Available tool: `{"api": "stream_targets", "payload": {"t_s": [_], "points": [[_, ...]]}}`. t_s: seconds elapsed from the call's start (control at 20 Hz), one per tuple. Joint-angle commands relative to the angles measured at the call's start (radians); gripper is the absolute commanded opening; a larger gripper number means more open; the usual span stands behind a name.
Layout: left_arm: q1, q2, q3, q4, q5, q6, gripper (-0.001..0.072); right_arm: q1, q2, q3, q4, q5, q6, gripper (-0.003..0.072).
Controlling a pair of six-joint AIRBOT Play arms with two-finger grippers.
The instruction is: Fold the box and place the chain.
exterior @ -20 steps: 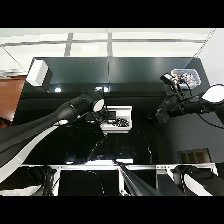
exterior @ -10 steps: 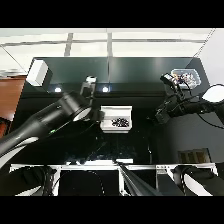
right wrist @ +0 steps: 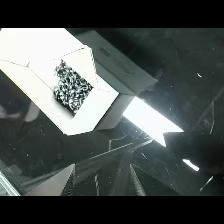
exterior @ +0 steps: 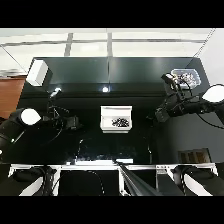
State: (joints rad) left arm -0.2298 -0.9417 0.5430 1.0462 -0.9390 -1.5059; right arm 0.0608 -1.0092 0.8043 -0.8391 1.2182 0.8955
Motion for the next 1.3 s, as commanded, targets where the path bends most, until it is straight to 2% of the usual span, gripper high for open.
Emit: {"api": "stream_targets", "payload": {"t_s": [0.0, 0.05, 0.25, 0.35, 0.4, 0.5, 0.6, 0.75, 0.95, 1.25], "points": [[0.123, -0.114, -0.095, -0.652, -0.141, 1.127, 0.0584, 0.000, 0.001, 0.000, 0.000, -0.021, 0.041, 0.0411], [0.105, -0.143, -0.095, -0.663, -0.136, 1.221, 0.0719, 0.000, 0.001, 0.000, 0.000, -0.023, 0.044, 0.0411], [0.039, -0.193, -0.058, -0.639, -0.114, 1.667, 0.0720, 0.000, 0.001, 0.000, 0.000, -0.026, 0.044, 0.0411], [-0.014, -0.200, -0.014, -0.510, -0.018, 1.761, 0.0720, 0.000, 0.001, 0.000, 0.000, -0.026, 0.045, 0.0411], [-0.041, -0.205, 0.010, -0.439, 0.042, 1.775, 0.0720, 0.000, 0.001, 0.000, 0.000, -0.029, 0.052, 0.0411], [-0.066, -0.251, 0.051, -0.420, 0.131, 1.775, 0.0719, 0.000, 0.001, 0.000, 0.001, -0.035, 0.059, 0.0410], [-0.066, -0.325, 0.097, -0.471, 0.122, 1.764, 0.0718, 0.000, 0.001, 0.000, 0.000, -0.037, 0.059, 0.0411], [-0.080, -0.390, 0.149, -0.457, 0.059, 1.764, 0.0717, 0.000, 0.001, 0.000, 0.001, -0.037, 0.059, 0.0411], [-0.143, -0.423, 0.151, -0.397, 0.052, 1.763, 0.0717, 0.000, 0.001, 0.000, 0.000, -0.042, 0.059, 0.0411], [-0.163, -0.436, 0.153, -0.442, 0.084, 1.760, 0.0717, 0.000, 0.001, 0.000, 0.000, -0.046, 0.059, 0.0411]]}}
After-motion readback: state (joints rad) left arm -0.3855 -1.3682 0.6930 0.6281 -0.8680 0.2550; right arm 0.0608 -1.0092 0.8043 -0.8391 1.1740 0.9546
